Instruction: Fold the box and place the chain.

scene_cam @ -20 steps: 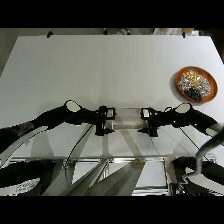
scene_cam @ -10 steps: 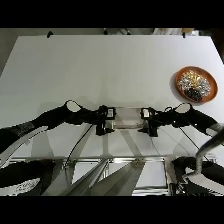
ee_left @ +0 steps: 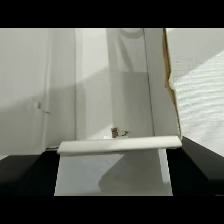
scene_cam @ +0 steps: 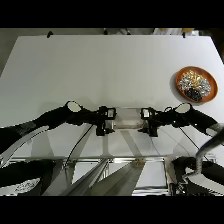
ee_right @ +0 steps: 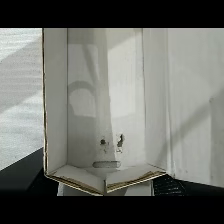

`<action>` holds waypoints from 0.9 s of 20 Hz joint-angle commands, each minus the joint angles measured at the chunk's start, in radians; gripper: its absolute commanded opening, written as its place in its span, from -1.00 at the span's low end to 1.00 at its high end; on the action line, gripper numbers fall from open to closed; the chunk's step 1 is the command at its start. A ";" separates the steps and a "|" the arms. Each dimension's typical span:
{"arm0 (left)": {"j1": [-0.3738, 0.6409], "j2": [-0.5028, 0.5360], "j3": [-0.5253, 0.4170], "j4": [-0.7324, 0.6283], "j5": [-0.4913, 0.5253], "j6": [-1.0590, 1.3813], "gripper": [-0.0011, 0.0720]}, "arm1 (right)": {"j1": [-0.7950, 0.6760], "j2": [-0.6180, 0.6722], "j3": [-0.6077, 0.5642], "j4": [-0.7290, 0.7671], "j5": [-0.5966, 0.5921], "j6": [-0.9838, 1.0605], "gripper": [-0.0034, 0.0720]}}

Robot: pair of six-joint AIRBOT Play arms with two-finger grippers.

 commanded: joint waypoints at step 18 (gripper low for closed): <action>-0.008 -0.013 0.001 -0.013 0.003 0.022 0.08 | 0.000 0.001 0.000 0.000 0.000 0.002 -0.04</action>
